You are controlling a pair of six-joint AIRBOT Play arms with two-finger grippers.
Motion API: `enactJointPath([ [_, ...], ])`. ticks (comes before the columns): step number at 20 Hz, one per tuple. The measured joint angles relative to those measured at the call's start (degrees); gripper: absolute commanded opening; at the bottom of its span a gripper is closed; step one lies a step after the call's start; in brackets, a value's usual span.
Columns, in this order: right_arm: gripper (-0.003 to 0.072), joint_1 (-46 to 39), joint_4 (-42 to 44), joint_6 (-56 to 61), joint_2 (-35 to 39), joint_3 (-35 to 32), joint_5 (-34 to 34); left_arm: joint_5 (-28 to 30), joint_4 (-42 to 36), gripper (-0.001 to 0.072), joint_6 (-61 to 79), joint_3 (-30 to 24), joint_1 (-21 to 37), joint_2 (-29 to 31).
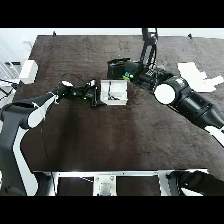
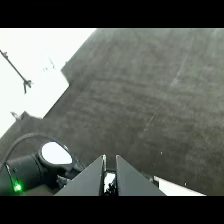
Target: Fold the box and place the chain.
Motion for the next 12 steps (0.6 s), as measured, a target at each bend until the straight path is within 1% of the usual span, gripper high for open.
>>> enactJointPath([
  [12, 0.0011, -8.61, -11.19, 0.66, 0.00, -0.24, 4.66, 0.00, 0.00, 0.0280, 0.02, 0.00, -0.02, 0.00],
])
